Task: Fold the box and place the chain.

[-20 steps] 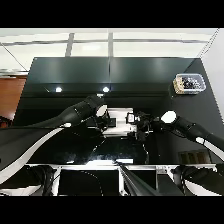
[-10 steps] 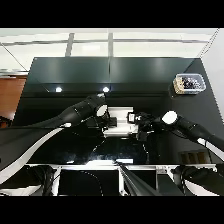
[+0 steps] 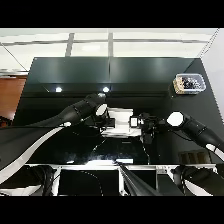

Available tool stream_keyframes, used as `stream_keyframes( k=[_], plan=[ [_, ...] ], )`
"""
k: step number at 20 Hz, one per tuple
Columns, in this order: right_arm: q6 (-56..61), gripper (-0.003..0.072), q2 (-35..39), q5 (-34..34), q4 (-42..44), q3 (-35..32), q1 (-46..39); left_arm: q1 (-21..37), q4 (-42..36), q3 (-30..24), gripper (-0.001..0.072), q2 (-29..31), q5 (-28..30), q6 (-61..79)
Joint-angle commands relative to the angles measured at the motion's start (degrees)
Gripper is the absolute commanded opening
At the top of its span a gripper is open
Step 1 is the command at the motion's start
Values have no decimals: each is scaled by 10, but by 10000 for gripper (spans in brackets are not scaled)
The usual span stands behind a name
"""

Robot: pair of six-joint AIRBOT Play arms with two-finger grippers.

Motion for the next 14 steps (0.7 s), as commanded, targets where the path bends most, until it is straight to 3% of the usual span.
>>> stream_keyframes(
  k=[1,2,6,8,9,14],
  plan=[
    [-12,660,1,3,-4,1,0,0,-1,0,30,0,1,8],
    [-12,509,-1,5,-3,1,0,0,-1,0,30,0,1,8],
    [-12,480,-20,6,65,1,0,0,-2,0,30,0,1,8],
    [-10,157,-27,5,99,0,0,0,-3,0,30,0,1,8],
    [-9,120,-27,1,101,1,0,0,-3,0,30,0,1,8],
    [16,128,-39,0,134,0,1,0,-6,0,30,0,1,8]
  ],
)
